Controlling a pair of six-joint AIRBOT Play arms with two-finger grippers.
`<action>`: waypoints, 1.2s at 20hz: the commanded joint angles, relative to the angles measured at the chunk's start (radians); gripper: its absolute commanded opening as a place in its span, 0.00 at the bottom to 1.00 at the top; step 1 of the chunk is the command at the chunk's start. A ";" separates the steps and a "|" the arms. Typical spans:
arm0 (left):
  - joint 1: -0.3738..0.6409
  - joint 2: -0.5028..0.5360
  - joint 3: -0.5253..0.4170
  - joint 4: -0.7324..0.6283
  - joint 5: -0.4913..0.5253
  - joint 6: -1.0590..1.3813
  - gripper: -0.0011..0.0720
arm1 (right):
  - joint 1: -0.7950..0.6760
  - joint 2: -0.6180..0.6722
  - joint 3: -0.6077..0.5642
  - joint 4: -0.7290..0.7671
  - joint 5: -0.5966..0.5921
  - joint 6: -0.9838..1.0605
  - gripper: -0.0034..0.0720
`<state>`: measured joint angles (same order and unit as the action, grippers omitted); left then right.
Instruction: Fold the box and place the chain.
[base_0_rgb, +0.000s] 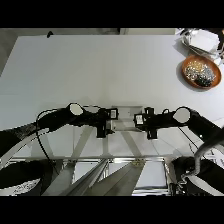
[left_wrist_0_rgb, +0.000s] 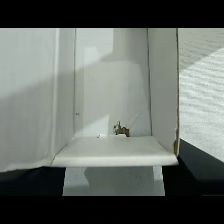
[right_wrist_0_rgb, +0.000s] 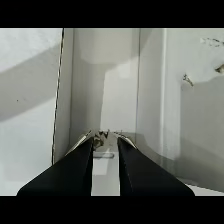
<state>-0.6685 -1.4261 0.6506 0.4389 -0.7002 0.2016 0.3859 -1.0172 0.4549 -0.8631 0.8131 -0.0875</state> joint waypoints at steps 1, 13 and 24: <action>0.000 0.000 0.000 -0.001 0.000 0.000 0.45 | 0.011 -0.019 0.000 0.004 0.001 0.005 0.33; 0.000 0.000 0.000 -0.001 0.000 0.000 0.45 | -0.063 0.085 0.000 -0.045 0.126 0.034 0.07; 0.000 0.000 0.000 -0.001 0.000 0.000 0.45 | -0.513 0.285 0.000 -0.072 0.329 0.961 0.06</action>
<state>-0.6685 -1.4261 0.6506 0.4370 -0.6994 0.2008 -0.0196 -0.7486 0.4549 -0.9199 1.1137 0.5518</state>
